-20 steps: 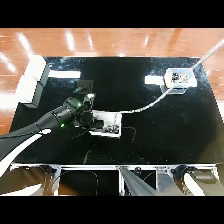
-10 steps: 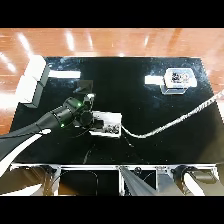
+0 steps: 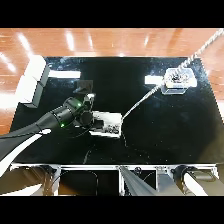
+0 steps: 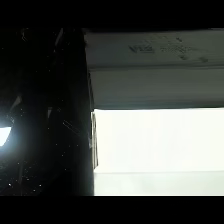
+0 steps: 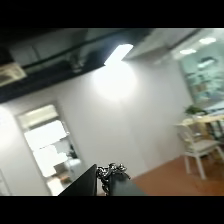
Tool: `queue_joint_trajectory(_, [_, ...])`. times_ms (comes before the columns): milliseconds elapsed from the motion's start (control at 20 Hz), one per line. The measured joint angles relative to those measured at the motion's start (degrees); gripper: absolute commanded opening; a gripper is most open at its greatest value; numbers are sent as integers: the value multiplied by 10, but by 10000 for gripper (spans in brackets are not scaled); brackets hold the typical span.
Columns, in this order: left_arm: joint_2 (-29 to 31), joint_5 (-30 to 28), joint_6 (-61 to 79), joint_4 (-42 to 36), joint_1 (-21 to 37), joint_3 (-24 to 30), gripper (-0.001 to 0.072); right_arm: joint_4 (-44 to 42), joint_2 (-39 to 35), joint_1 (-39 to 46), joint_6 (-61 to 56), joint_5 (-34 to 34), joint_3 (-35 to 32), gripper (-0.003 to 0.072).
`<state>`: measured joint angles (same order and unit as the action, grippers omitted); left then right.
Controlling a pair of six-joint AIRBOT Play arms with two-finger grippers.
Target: Fold the box and place the chain.
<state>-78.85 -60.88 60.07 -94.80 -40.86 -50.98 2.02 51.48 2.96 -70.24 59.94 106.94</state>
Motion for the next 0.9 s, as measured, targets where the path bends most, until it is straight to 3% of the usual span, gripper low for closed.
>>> queue_joint_trajectory(150, [0, 0, 0, 0, 0, 0, 31, -17, 11, -36, 23, -5, 0, 37])
queue_joint_trajectory(300, [0, 0, 0, 0, 0, 0, 31, 42, 22, -100, 33, -14, 0, 43])
queue_joint_trajectory(600, [0, 0, 0, 0, 0, 0, 31, 334, 41, -252, -10, -21, 0, 43])
queue_joint_trajectory(750, [0, 0, 0, 0, 0, 0, 31, 475, 45, -286, -70, 29, -7, 43])
queue_joint_trajectory(900, [0, 0, 0, 0, 0, 0, 31, 534, 47, -316, -111, 92, -33, 43])
